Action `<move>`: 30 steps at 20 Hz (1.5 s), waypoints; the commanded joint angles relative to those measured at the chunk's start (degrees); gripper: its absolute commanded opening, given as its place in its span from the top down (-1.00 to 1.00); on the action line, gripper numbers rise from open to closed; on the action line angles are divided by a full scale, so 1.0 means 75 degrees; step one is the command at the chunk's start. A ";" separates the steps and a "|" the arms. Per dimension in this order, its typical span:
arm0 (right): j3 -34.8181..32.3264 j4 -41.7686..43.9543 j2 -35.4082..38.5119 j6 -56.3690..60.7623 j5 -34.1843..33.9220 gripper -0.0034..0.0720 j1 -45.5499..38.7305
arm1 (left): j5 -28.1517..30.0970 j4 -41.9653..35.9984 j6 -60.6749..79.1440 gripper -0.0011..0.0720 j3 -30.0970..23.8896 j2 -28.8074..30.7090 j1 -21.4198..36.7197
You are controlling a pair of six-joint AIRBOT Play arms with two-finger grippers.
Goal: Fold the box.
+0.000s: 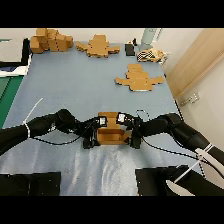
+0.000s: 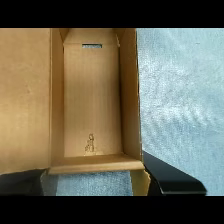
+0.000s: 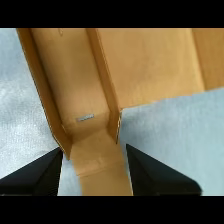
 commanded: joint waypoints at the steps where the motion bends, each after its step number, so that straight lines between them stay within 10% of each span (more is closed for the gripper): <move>1: -0.0309 0.0679 -0.0015 -0.1186 0.0504 -0.62 -0.0015 | 0.0003 0.0003 0.0000 -0.42 -0.0003 0.0000 0.0003; 3: -0.0449 0.0877 -0.0015 -0.1475 0.0641 -0.57 -0.0015 | 0.0003 0.0003 0.0003 -0.42 -0.0003 0.0000 0.0003; 9: -0.0446 0.0708 0.0090 -0.1603 0.0752 0.54 -0.0015 | 0.0003 0.0003 0.0003 -0.42 -0.0003 0.0000 0.0003; 25: -0.0449 0.1702 -0.0131 -0.2366 0.1105 0.49 0.0242 | 0.0000 0.0003 0.0000 -0.42 -0.0003 0.0000 0.0003; 28: -0.0449 0.1798 -0.0245 -0.2384 0.1207 -0.35 0.0417 | 0.0003 0.0003 0.0003 -0.42 -0.0003 0.0000 0.0003; 30: -0.0449 0.1807 -0.0309 -0.2384 0.1227 -0.46 0.0458 | 0.0003 0.0003 0.0003 -0.42 -0.0003 0.0000 0.0003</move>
